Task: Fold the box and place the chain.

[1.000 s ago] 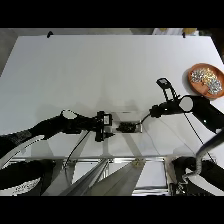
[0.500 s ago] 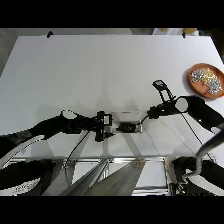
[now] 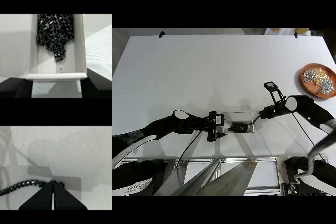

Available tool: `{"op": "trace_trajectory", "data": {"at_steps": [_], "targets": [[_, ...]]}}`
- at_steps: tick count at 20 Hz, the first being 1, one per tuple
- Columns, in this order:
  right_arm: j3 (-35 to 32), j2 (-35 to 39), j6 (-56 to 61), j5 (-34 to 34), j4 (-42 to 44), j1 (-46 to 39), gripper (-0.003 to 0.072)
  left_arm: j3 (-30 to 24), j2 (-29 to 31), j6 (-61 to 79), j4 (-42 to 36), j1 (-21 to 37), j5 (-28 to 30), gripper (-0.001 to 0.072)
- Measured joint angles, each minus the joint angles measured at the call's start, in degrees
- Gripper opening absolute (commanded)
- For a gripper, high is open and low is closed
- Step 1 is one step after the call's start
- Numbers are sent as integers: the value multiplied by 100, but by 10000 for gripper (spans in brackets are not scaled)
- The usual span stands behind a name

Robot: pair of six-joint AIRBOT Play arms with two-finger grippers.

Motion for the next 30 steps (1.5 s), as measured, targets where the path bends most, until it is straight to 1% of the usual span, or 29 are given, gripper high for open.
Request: {"op": "trace_trajectory", "data": {"at_steps": [4,5,6,7,11,13,14,30], "targets": [[-13,136,0,337,28,4,22,0,0,0,0,-2,0,272],[-13,184,-2,378,26,7,99,0,0,0,0,-2,0,272],[-7,227,-4,348,33,7,211,0,-2,0,0,-2,0,272],[-9,249,-20,385,13,4,239,0,-2,0,0,0,0,272],[-9,304,-22,586,-28,7,234,0,-2,0,0,-2,0,272],[-9,317,-20,625,-35,7,179,0,-2,0,0,-2,-2,272],[-9,319,-17,654,-42,7,175,0,0,0,0,0,-2,272],[-9,289,234,761,-177,7,175,0,-2,0,0,0,-2,272]]}}
